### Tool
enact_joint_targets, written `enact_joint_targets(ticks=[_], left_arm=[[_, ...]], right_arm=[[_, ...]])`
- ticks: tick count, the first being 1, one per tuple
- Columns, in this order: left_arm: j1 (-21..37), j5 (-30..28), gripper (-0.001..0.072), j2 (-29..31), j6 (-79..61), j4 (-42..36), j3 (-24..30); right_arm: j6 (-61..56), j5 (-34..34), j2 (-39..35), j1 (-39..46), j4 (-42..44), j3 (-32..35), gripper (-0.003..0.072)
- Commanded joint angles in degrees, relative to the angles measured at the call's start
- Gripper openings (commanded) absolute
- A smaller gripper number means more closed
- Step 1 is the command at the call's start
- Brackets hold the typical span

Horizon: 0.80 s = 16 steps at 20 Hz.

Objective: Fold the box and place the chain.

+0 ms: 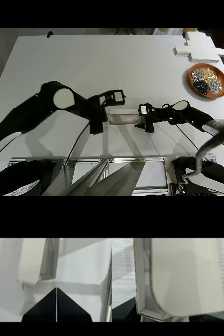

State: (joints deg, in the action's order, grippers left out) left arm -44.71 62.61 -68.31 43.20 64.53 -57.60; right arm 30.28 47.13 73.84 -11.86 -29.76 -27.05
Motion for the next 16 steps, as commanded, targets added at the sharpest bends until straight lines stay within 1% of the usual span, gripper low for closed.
enact_joint_targets(ticks=[1,4,5,8,10,11,12,14,16], left_arm=[[-5.81,-14.05,0.0004,-3.43,0.52,-0.11,0.00],[-5.25,-32.44,0.0007,-7.69,3.17,-0.57,0.00],[-4.48,-35.93,0.0007,-9.35,5.51,-0.92,0.00],[-0.87,-40.61,0.0007,-14.78,12.92,-0.90,0.00],[1.81,-42.32,0.0005,-17.38,19.15,-1.18,0.00],[2.82,-41.59,0.0005,-18.27,21.27,-2.03,0.00],[3.52,-40.04,0.0005,-18.80,21.51,-3.41,0.00],[3.85,-36.44,0.0006,-18.71,21.22,-3.41,-0.02],[3.87,-33.57,0.0008,-16.63,21.09,-2.56,-0.02]], right_arm=[[0.00,0.02,-0.04,0.02,0.00,0.02,0.0402],[0.00,0.02,-0.04,0.02,0.02,0.02,0.0402],[0.00,0.02,-0.04,0.02,0.02,0.02,0.0402],[0.00,0.02,-0.04,0.02,0.02,0.02,0.0402],[0.00,0.02,-0.04,0.02,0.02,0.02,0.0402],[0.00,0.02,-0.04,0.02,0.02,0.02,0.0402],[0.00,0.02,-0.04,0.02,0.00,0.02,0.0402],[0.00,0.02,-0.04,0.02,0.00,0.02,0.0402],[0.00,0.02,-0.04,0.02,0.00,0.02,0.0402]])
